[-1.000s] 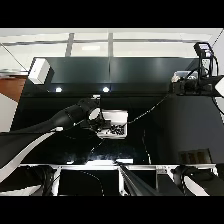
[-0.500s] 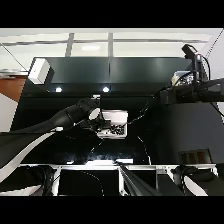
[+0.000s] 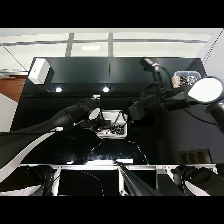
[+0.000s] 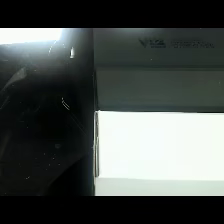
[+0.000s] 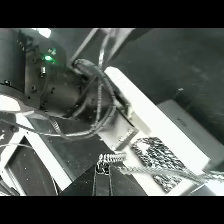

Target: Fold the box and place the chain.

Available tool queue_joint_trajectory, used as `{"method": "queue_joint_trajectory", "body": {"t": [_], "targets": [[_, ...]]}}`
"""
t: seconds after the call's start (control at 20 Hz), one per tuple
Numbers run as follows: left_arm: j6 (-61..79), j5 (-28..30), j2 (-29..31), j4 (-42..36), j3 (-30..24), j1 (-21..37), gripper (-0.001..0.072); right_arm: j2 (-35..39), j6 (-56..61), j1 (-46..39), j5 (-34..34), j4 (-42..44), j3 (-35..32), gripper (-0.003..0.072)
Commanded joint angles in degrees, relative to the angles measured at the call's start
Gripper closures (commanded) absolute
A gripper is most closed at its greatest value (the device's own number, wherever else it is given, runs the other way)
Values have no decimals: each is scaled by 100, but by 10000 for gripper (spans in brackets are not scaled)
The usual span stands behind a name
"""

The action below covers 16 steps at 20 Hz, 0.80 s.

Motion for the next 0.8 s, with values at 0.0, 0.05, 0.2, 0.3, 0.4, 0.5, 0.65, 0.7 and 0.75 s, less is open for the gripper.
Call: {"method": "queue_joint_trajectory", "body": {"t": [0.0, 0.05, 0.2, 0.3, 0.4, 0.5, 0.65, 0.7, 0.75], "targets": [[0, 0, -2, 0, 2, -2, 679, -433, -33, 282, -212, 17, -28, 645], [0, -2, -2, 0, 2, -2, 679, -518, -68, 280, -251, 11, -76, 645], [0, -2, -2, 0, 2, -2, 679, -682, -98, 280, -267, -57, -168, 625], [0, -4, -2, 0, 2, -2, 679, -667, -105, 160, -138, -249, -142, 91], [0, -4, -2, 0, 2, -2, 679, -577, -234, -273, 304, -437, -109, 82], [0, 0, -2, 2, 2, -2, 679, -424, -555, -901, 664, -592, -111, 81], [0, 17, -2, 4, 2, -2, 679, -317, -1434, -1716, 846, -662, -348, 81], [0, 15, -2, 4, 2, -2, 679, -317, -1838, -1851, 719, -651, -575, 80], [0, 11, -2, 0, 2, -2, 679, -321, -2081, -1891, 501, -669, -861, 60]]}}
